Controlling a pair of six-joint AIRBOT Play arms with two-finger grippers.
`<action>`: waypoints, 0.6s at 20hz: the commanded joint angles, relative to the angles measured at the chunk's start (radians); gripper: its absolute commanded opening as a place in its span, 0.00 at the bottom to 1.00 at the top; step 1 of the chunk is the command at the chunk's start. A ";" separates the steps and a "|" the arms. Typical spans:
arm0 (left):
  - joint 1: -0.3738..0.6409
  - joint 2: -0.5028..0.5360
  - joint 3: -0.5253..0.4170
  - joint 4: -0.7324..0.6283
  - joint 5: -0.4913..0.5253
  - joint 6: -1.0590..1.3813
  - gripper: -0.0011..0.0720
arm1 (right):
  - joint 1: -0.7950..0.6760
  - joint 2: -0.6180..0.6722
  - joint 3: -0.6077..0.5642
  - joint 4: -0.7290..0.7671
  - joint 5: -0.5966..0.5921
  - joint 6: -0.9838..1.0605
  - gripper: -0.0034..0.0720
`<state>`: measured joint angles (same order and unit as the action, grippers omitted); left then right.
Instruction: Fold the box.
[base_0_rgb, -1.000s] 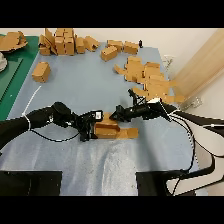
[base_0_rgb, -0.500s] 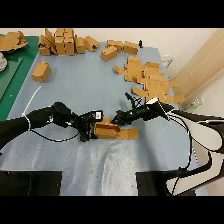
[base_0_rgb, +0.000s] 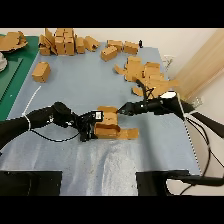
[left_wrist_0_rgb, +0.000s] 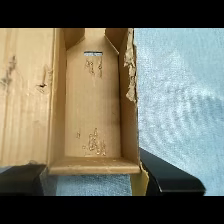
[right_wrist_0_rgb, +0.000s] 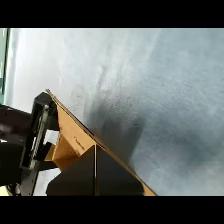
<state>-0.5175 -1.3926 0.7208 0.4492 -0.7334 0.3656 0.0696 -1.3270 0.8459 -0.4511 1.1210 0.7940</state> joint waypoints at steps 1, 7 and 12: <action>0.000 0.000 0.001 0.000 0.000 0.000 0.73 | -0.018 0.159 -0.105 -0.036 0.008 -0.035 0.05; 0.000 0.000 0.001 0.000 0.000 0.000 0.73 | 0.093 0.401 -0.384 -0.185 0.055 -0.113 0.32; 0.000 0.000 0.001 0.000 0.000 0.000 0.73 | 0.228 0.468 -0.369 -0.674 -0.243 -0.212 0.55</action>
<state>-0.5175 -1.3926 0.7208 0.4496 -0.7334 0.3656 0.2325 -0.9024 0.4892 -0.8391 1.0645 0.6582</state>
